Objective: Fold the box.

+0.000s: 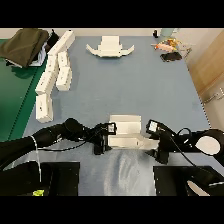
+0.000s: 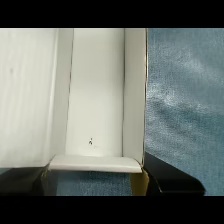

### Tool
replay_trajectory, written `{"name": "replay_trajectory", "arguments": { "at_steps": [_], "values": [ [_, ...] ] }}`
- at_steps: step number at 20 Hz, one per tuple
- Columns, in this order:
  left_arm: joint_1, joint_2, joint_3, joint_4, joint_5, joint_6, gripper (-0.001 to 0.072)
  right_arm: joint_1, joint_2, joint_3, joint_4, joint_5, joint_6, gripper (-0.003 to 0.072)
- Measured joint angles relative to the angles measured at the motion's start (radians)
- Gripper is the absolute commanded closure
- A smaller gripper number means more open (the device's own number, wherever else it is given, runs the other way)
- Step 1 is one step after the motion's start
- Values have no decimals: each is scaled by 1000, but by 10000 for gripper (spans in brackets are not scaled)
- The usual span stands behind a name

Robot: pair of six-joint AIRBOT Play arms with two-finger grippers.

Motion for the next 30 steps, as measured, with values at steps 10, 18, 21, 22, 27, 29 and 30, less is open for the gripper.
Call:
{"name": "replay_trajectory", "arguments": {
  "at_steps": [10,18,21,22,27,29,30],
  "values": [
    [0,0,0,0,0,-1,178,0,-123,-77,104,-264,-354,410],
    [0,0,0,0,0,0,178,1,-199,-79,282,-327,-531,414],
    [0,0,0,1,1,0,178,1,-231,-79,335,-336,-577,83],
    [0,0,0,1,1,0,178,1,-238,-79,346,-342,-584,84],
    [0,0,0,0,0,-1,178,1,-253,-79,368,-354,-603,109],
    [0,0,0,0,0,-1,178,1,-253,-79,364,-354,-601,225],
    [0,0,0,0,0,-1,178,1,-248,-79,353,-352,-581,408]
  ]
}}
